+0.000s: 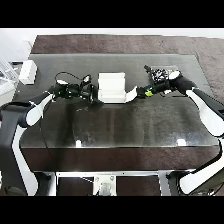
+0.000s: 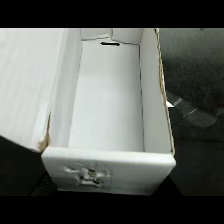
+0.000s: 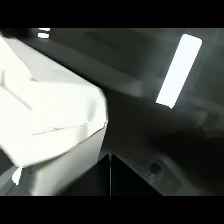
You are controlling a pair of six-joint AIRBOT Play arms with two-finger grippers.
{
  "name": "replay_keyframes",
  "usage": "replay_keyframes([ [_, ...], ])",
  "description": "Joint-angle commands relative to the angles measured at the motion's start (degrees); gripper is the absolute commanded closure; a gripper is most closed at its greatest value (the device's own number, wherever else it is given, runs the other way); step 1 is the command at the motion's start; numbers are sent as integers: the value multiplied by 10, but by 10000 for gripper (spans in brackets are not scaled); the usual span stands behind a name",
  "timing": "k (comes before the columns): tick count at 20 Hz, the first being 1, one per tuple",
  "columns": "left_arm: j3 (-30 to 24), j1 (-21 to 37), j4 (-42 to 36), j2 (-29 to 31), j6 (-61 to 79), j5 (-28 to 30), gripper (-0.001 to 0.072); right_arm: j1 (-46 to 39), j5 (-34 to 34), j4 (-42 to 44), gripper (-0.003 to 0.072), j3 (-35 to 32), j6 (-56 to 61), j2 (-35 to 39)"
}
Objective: Fold the box and place the chain.
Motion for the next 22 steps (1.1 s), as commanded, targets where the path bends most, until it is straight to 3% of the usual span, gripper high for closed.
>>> replay_keyframes([
  [1,0,0,0,0,0,0,188,14,34,16,682,37,-1,0],
  [8,0,0,0,0,0,0,187,16,59,23,680,65,-1,0],
  [9,0,0,0,0,0,0,188,16,61,23,647,65,-1,0],
  [10,0,0,0,0,0,0,187,16,64,24,511,65,-1,0],
  [11,0,0,0,0,0,0,188,16,66,23,448,65,-1,0],
  [19,0,0,0,0,0,0,187,16,64,23,440,65,-1,-1],
  [21,0,0,0,0,0,0,187,16,62,22,313,65,-3,-1],
  [22,0,0,0,0,0,0,187,16,61,22,310,65,-3,-2],
])
